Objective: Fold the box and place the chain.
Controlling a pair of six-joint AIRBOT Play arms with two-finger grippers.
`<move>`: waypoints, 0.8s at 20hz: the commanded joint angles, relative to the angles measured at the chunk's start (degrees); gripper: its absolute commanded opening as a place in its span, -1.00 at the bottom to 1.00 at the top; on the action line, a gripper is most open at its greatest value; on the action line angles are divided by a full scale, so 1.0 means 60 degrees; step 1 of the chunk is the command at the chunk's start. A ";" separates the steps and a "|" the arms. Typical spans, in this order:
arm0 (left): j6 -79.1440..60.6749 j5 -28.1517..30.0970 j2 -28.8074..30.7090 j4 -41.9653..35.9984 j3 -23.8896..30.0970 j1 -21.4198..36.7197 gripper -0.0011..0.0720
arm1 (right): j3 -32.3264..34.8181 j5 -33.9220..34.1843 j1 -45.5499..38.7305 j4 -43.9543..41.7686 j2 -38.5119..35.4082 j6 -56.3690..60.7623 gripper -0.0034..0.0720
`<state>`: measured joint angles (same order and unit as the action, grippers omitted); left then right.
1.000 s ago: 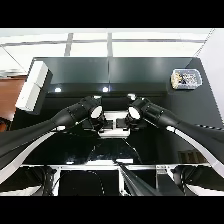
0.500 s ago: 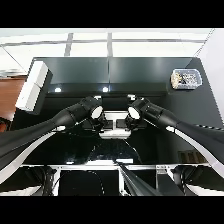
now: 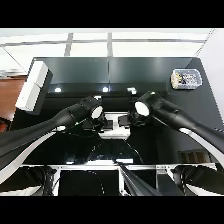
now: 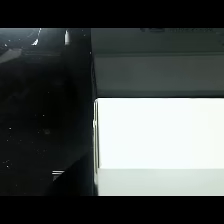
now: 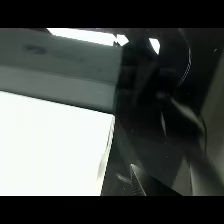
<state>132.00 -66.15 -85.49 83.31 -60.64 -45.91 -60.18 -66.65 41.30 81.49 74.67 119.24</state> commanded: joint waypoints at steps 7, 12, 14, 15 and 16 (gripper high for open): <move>0.0004 0.0026 -0.0004 0.0015 0.0000 0.0007 -0.90 | -0.0015 0.0233 -0.1388 0.8444 -0.3020 -0.0375 0.14; 0.0004 0.0026 -0.0004 0.0025 0.0000 0.0004 -0.90 | 0.0113 0.3249 -0.6269 0.5115 -0.1676 0.0568 0.99; 0.0004 0.0015 -0.0004 0.0025 0.0000 0.0007 -0.90 | -0.0229 0.4739 -0.7941 0.2011 -0.0648 -0.0393 0.99; 0.0004 0.0004 -0.0004 0.0025 0.0000 0.0007 -0.90 | -0.0707 0.4896 -0.8397 0.1260 -0.0055 -0.0805 0.99; 0.0004 0.0004 -0.0004 0.0022 0.0000 0.0004 -0.90 | -0.1508 0.4452 -0.8743 0.1067 0.0688 -0.0922 0.99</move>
